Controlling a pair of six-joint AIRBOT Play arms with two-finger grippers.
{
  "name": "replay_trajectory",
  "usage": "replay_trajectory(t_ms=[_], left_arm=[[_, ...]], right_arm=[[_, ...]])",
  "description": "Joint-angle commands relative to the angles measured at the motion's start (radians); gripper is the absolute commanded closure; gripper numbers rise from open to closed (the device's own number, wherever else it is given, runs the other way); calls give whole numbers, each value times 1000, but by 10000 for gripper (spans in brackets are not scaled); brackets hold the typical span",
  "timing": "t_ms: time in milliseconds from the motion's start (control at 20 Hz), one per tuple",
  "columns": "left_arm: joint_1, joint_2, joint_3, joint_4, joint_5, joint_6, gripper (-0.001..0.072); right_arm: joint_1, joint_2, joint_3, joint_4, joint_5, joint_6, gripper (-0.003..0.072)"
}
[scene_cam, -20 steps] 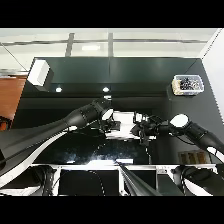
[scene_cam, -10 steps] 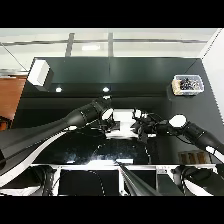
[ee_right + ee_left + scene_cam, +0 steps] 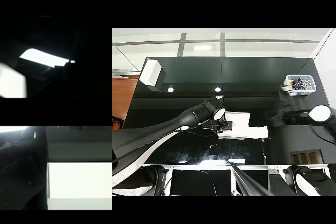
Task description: Fold the box and place the chain.
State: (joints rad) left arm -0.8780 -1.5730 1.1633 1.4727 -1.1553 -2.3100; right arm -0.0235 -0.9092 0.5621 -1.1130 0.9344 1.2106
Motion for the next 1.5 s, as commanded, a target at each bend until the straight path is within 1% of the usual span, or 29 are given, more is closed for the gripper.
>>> replay_trajectory(t_ms=[0,50,100,200,350,450,600,750,800,850,900,950,1150,1300,1450], left_arm=[[1,-1,0,0,-2,-1,683],[1,-1,0,0,-1,-1,683],[1,-1,0,0,-1,-1,683],[1,-1,0,0,-2,-1,683],[1,-1,0,0,-2,-1,683],[1,-1,0,0,-2,-1,683],[1,-1,0,0,-6,-1,683],[1,-1,0,0,-6,-1,683],[1,-1,0,0,-6,-1,683],[1,-1,0,0,-6,-1,683],[1,-1,0,0,-6,-1,683],[1,-1,0,0,-5,-1,683],[1,-1,0,0,-5,-1,683],[1,-1,0,0,-6,-1,683],[1,-1,0,0,-5,-1,683]], right_arm=[[-254,10,-85,54,29,294,683],[-277,-18,-119,167,46,190,683],[-282,-65,-137,238,79,124,683],[-263,-177,-146,331,145,26,683],[-198,-349,-145,496,271,-201,683],[-150,-420,-145,592,315,-304,682],[-124,-428,-116,665,317,-380,674],[-125,-427,-31,665,389,-377,671],[-124,-426,-8,663,412,-356,564],[-124,-426,12,664,435,-323,330],[-124,-426,26,665,453,-312,143],[-124,-426,37,668,465,-306,123],[-77,-426,64,661,467,-270,130],[16,-407,75,659,409,-244,131],[77,-368,86,596,337,-186,131]])
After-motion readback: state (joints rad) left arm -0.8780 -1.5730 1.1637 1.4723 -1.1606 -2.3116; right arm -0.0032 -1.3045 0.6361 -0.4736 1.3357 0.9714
